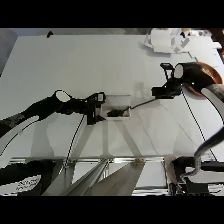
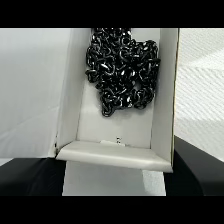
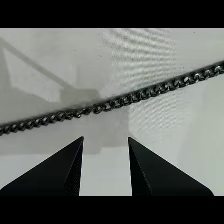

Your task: Fold the box and place the chain.

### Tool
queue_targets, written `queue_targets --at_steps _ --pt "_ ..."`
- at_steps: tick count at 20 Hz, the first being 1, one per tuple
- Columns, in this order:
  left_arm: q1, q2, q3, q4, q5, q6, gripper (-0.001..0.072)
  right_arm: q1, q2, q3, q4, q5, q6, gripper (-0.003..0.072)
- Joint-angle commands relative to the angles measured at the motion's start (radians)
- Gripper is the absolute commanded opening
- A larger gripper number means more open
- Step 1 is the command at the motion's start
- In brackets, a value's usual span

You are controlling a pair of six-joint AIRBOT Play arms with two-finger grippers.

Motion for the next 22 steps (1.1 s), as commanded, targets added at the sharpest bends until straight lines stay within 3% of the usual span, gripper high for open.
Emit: queue_targets --at_steps 1,12,20,22 --pt "0.000 0.000 0.000 0.000 0.001 0.000 0.0451 -0.003 -0.054 0.000 -0.002 -0.023 0.005 0.0321" --pt "0.000 0.000 0.000 0.000 0.000 0.000 0.0451 0.023 0.000 0.000 0.043 -0.072 -0.018 0.0303" --pt "0.000 0.000 0.000 0.000 0.000 0.000 0.0451 0.016 -0.080 0.000 0.042 -0.043 0.004 0.0295" --pt "0.000 0.000 0.000 0.000 0.000 0.000 0.0451 0.016 -0.080 0.000 0.042 -0.041 0.003 0.0233"
